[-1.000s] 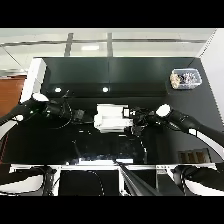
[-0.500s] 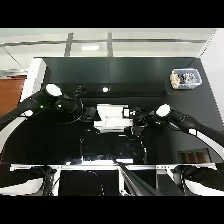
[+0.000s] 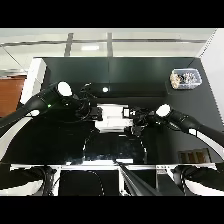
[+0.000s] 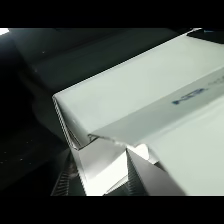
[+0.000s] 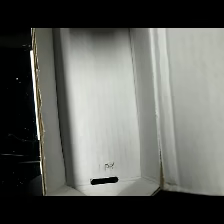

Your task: Fold the box and place the chain.

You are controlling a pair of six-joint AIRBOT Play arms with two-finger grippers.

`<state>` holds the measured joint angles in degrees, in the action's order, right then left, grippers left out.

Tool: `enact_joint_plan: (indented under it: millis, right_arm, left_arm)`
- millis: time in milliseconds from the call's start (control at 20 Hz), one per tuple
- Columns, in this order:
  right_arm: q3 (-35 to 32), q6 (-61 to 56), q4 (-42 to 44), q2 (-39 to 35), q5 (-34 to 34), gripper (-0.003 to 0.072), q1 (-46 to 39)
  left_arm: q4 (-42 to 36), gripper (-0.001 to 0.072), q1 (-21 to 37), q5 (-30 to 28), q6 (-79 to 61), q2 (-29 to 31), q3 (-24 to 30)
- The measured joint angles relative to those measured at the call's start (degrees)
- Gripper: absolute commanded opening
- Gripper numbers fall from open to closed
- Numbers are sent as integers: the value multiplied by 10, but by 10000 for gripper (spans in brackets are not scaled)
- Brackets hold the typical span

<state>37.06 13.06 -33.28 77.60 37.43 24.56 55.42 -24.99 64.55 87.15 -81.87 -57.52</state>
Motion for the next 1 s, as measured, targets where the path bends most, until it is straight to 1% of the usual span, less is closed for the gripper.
enact_joint_plan:
  millis: [50, 400, 600, 1000]
  right_arm:
    - [0, 0, 0, 0, 0, 64, 0]
    - [0, 1, 0, 0, 1, 64, 0]
    - [0, 0, 0, 0, 1, 64, 0]
    - [0, 0, 0, 0, 0, 64, 0]
  left_arm:
    - [4, 347, -3, -2, 7, 0, -1]
    - [22, 346, -28, -15, 42, 0, -4]
    - [72, 345, -47, -10, 88, 0, -4]
    - [159, 345, -76, -39, 187, -5, -4]
